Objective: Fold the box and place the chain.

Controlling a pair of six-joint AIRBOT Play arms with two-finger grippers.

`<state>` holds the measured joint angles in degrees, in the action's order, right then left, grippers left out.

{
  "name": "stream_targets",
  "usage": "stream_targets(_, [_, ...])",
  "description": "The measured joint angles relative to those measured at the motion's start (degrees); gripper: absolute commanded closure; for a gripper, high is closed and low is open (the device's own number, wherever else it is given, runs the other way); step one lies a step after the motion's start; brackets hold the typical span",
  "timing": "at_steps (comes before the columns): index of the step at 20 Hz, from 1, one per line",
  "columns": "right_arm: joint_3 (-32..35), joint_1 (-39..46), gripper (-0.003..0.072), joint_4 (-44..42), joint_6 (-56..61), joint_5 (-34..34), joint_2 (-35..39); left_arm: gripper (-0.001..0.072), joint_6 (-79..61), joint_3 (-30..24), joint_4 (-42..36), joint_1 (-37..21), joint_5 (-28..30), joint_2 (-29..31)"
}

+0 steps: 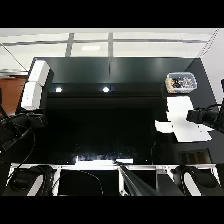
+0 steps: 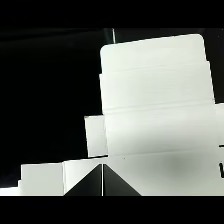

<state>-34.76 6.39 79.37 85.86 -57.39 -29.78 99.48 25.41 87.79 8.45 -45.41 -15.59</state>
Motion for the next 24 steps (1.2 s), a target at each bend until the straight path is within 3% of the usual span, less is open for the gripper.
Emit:
stream_targets(15, [0.0,0.0,0.067,-0.22,0.02,0.2,0.0,0.0683,0.0,0.0,-0.09,0.0,0.39,0.0])
stream_targets(21, [0.0,0.0,0.067,-5.9,0.11,9.77,0.0,0.0652,0.07,-0.07,-2.01,0.0,9.14,-0.44])
stream_targets(22, [0.0,0.0,0.067,-8.09,0.17,11.87,-0.02,0.0394,0.04,-0.07,-2.23,0.0,10.84,-0.94])
stream_targets(23, [0.0,0.0,0.067,-10.38,0.33,14.36,-0.07,0.0046,0.02,-0.07,-2.62,0.0,12.37,-1.73])
stream_targets(24, [0.0,0.0,0.067,-12.2,0.35,16.68,-0.07,0.0005,0.02,-0.07,-3.3,0.02,13.88,-2.62])
